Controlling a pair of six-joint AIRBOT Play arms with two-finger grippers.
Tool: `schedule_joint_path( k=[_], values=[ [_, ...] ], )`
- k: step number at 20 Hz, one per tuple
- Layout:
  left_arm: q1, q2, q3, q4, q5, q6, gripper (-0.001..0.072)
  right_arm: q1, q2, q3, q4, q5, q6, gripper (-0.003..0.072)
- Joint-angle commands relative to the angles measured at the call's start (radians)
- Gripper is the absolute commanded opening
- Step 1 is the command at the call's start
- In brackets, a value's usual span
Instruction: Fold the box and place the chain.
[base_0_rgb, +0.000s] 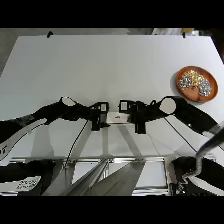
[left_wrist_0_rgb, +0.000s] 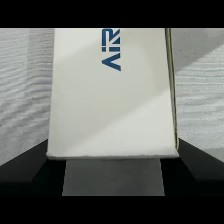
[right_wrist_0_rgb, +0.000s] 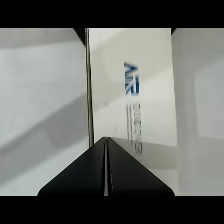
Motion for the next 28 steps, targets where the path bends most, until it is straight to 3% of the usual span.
schedule_joint_path(
  k=[1, 4, 8, 11, 13, 20, 28],
  values=[
    [0.0, 0.001, 0.0, 0.002, 0.0, 0.003, 0.001, -0.015, 0.093, 0.005, 0.024, -0.094, 0.034, 0.0023],
    [0.0, 0.001, 0.0, 0.002, 0.001, 0.003, 0.001, -0.108, 0.179, 0.005, 0.021, -0.047, 0.182, 0.0023],
    [0.0, 0.001, 0.0, 0.002, 0.0, 0.003, 0.001, -0.347, 0.21, -0.004, -0.061, 0.239, 0.593, 0.0022],
    [0.0, 0.001, 0.0, 0.002, 0.0, 0.003, 0.001, -0.544, 0.198, -0.069, -0.299, 0.2, 0.949, 0.0022],
    [0.0, 0.001, 0.0, 0.002, -0.001, 0.003, 0.001, -0.625, 0.196, -0.087, -0.371, 0.177, 1.14, 0.0022],
    [0.0, 0.001, 0.0, 0.002, -0.003, 0.003, 0.001, -0.642, 0.196, -0.087, -0.529, 0.313, 1.149, 0.0023],
    [0.0, 0.001, 0.0, 0.002, -0.003, 0.003, 0.001, -0.642, 0.196, -0.086, -0.527, 0.318, 1.149, 0.0023]
  ],
)
